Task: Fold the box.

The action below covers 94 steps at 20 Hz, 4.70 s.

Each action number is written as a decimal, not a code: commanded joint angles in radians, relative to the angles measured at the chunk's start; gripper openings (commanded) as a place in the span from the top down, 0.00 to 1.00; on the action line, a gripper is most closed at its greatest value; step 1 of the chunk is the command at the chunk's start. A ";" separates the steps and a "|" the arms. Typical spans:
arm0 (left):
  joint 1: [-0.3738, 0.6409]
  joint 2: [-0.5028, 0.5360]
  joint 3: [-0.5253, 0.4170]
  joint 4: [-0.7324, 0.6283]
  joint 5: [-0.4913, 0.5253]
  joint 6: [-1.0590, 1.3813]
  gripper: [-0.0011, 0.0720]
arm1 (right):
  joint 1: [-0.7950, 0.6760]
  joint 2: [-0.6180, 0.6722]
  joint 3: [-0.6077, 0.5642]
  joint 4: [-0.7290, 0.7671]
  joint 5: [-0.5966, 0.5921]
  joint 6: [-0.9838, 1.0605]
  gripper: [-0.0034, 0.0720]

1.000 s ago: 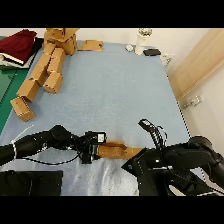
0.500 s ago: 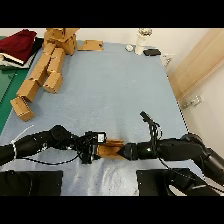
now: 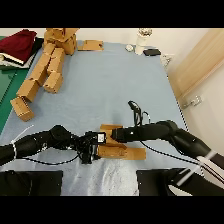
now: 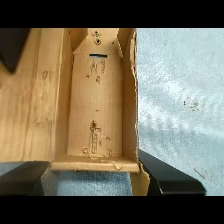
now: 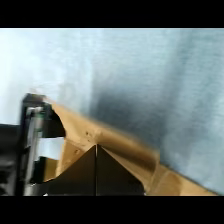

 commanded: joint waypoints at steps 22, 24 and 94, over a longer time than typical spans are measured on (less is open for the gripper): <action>0.000 0.000 0.000 0.000 0.000 0.000 0.20 | 0.006 0.262 0.089 -0.170 -0.535 -0.386 0.95; 0.000 0.001 0.000 0.000 0.000 0.000 0.20 | 0.032 0.325 0.072 -0.175 -0.690 -0.435 0.86; 0.000 0.001 0.000 0.000 0.000 0.000 0.20 | -0.252 0.173 -0.211 -0.384 -0.390 0.294 0.95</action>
